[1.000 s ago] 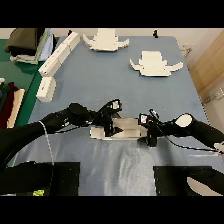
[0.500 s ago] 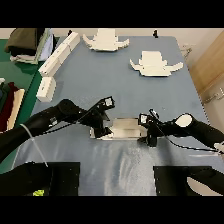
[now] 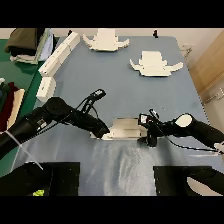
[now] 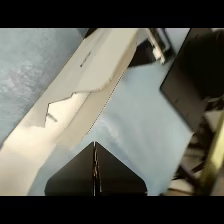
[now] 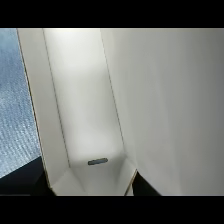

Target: Fold the box.

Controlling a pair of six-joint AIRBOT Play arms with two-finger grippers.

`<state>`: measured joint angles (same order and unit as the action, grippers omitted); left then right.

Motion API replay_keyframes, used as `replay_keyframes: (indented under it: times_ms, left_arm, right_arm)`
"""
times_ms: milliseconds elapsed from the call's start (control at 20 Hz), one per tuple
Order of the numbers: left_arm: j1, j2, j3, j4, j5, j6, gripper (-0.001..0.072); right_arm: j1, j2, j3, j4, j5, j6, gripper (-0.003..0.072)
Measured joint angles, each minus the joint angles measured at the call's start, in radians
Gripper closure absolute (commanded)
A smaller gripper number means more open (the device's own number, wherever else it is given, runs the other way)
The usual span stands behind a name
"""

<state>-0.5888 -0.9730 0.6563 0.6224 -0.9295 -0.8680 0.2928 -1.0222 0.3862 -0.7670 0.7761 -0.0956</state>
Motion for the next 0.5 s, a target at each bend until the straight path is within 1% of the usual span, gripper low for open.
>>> replay_keyframes:
  times_ms: [200,300,500]
  left_arm:
    - [-0.017,-0.154,0.066,-0.158,0.042,-0.076,0.0696]
    - [-0.019,-0.220,0.106,-0.202,0.073,-0.088,0.0695]
    - [-0.021,-0.280,0.147,-0.262,0.158,-0.108,0.0696]
  right_arm:
    - [0.000,0.000,0.000,0.000,0.000,0.000,0.0178]
    - [0.000,0.000,0.000,0.000,0.000,0.001,0.0178]
    - [0.000,0.000,0.000,0.000,0.000,0.002,0.0178]
